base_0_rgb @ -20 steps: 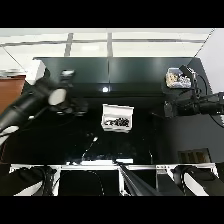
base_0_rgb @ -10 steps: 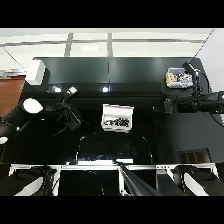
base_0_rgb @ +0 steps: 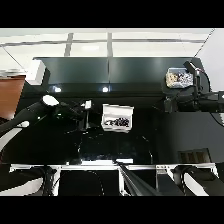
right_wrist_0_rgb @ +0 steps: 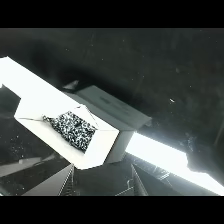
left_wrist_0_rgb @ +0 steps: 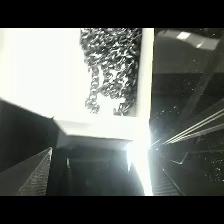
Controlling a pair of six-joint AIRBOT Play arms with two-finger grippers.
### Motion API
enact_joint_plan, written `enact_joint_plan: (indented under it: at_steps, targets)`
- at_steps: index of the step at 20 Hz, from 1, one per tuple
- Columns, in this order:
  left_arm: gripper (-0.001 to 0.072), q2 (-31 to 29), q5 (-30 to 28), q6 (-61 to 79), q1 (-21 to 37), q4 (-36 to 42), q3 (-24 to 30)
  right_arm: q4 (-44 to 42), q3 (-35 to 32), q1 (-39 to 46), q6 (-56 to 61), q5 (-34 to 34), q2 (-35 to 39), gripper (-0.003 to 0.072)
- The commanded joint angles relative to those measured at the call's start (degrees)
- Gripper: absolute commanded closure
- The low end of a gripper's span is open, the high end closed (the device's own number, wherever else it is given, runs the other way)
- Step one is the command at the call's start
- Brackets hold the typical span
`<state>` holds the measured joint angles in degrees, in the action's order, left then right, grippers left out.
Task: Fold the box and place the chain.
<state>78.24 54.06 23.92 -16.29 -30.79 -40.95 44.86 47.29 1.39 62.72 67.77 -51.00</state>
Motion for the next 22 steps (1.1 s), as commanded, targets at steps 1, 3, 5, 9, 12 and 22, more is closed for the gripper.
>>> enact_joint_plan:
  at_steps: [1, 3, 5, 9, 12, 22]
  targets:
    - [-0.0007, 2.58, 0.15, 3.06, -0.57, 2.03, -1.2, 0.0, 0.07, 0.02, 0.02, -0.13, 0.02, 0.0274]
    - [-0.0006, 3.02, 0.13, 2.23, -0.59, 2.01, -1.79, 0.0, 0.07, 0.02, 0.02, -0.13, 0.02, 0.0274]
    - [-0.0006, 3.58, 0.59, 1.81, -0.87, 1.6, -2.49, 0.0, 0.07, 0.02, 0.02, -0.15, 0.02, 0.0274]
    - [-0.0004, 4.15, 0.5, 0.92, -2.69, -0.98, -3.28, 0.02, 0.07, 0.02, 0.02, -0.59, 0.02, 0.0274]
    - [-0.0004, 4.79, -0.28, -0.85, -4.2, -2.73, -4.13, 0.04, 0.07, 0.02, 0.0, -1.07, 0.02, 0.0274]
    - [0.031, 6.29, -1.09, -2.71, -7.06, -2.78, -6.12, -0.37, -1.11, -0.7, 0.0, -4.55, 0.0, 0.0273]
